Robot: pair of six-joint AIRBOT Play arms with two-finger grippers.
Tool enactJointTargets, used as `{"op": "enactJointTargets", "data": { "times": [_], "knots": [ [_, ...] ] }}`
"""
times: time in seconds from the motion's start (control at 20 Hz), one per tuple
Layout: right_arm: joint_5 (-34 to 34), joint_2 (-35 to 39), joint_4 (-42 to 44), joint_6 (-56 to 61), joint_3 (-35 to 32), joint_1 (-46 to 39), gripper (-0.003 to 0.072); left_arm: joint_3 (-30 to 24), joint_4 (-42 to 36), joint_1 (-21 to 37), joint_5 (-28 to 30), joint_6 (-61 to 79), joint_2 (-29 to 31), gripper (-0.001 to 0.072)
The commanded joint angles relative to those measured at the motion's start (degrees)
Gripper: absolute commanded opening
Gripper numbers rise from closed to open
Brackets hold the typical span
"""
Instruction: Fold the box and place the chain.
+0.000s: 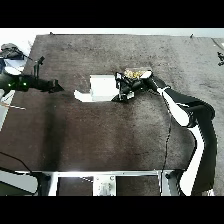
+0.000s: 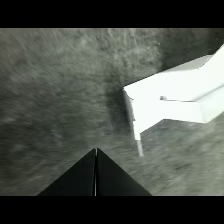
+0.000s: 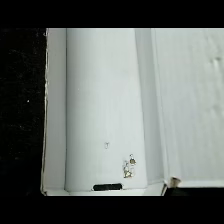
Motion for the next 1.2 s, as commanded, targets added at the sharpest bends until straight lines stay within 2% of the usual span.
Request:
{"op": "enactJointTargets", "data": {
  "times": [0.0,0.1,0.45,0.75,0.95,1.0,1.05,1.1,1.15],
  "knots": [
    [0.02,-0.02,0.00,0.02,0.04,0.07,0.0322,-4.79,-6.67,-0.48,3.85,2.47,0.04,0.0011],
    [0.00,-0.02,0.02,0.02,0.04,0.07,0.0322,-5.22,-7.19,-2.38,5.84,2.43,-0.72,0.0010],
    [0.00,-0.02,0.02,0.02,0.04,0.07,0.0322,-5.20,-11.74,-7.85,7.06,1.99,-7.93,0.0011],
    [0.00,-0.02,0.02,0.02,0.04,0.07,0.0322,-4.90,-13.94,-11.02,7.15,3.15,-8.76,0.0012],
    [0.00,-0.02,0.02,0.02,0.04,0.07,0.0322,-1.77,-15.82,-11.02,3.67,3.56,-8.76,0.0014],
    [0.00,-0.02,0.00,0.02,0.04,0.07,0.0322,-0.79,-15.89,-11.02,2.67,3.96,-8.76,0.0078],
    [0.00,-0.02,0.02,0.02,0.04,0.07,0.0322,0.00,-16.41,-11.02,1.44,5.27,-8.76,0.0256],
    [0.02,-0.02,0.00,0.02,0.04,0.07,0.0322,0.59,-16.44,-11.02,0.59,5.64,-8.76,0.0286],
    [0.02,-0.02,0.00,0.02,0.04,0.07,0.0322,1.03,-16.41,-11.02,0.00,5.68,-8.76,0.0285]
  ]
}}
